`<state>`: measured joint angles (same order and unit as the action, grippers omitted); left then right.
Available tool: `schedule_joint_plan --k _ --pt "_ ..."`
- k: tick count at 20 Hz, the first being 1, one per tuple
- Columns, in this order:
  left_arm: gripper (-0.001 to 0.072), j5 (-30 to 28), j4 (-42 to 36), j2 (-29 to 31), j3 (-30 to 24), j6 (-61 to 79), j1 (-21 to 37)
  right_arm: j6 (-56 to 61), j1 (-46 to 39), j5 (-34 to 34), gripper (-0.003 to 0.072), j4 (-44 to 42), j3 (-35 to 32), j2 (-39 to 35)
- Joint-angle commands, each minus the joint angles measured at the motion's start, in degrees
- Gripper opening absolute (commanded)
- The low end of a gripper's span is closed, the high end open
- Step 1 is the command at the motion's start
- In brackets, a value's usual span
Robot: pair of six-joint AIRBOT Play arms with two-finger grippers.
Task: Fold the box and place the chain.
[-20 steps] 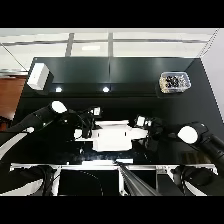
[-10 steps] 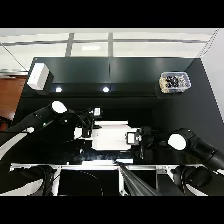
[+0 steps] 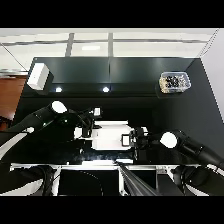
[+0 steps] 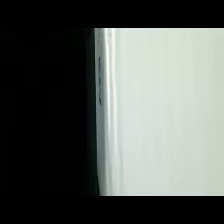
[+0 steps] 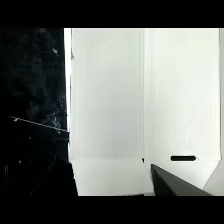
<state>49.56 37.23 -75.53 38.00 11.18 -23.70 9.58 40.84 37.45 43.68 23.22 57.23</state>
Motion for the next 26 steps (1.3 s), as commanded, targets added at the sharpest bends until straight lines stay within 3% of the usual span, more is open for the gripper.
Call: schedule_joint_plan --k 1,15,26 --pt "0.0030 -0.09 -0.02 -0.04 -0.04 -0.02 0.00 -2.19 0.11 -4.92 0.0713 -7.32 -0.04 1.95" --pt "0.0029 -0.02 -0.17 -0.04 -0.04 -0.02 0.00 -0.17 -5.07 -8.22 0.0713 -2.69 4.57 -1.81" --pt "0.0029 0.11 -0.20 -0.04 -0.04 -0.02 -0.02 -2.86 -7.65 -4.76 0.0713 -3.78 4.57 -0.11"
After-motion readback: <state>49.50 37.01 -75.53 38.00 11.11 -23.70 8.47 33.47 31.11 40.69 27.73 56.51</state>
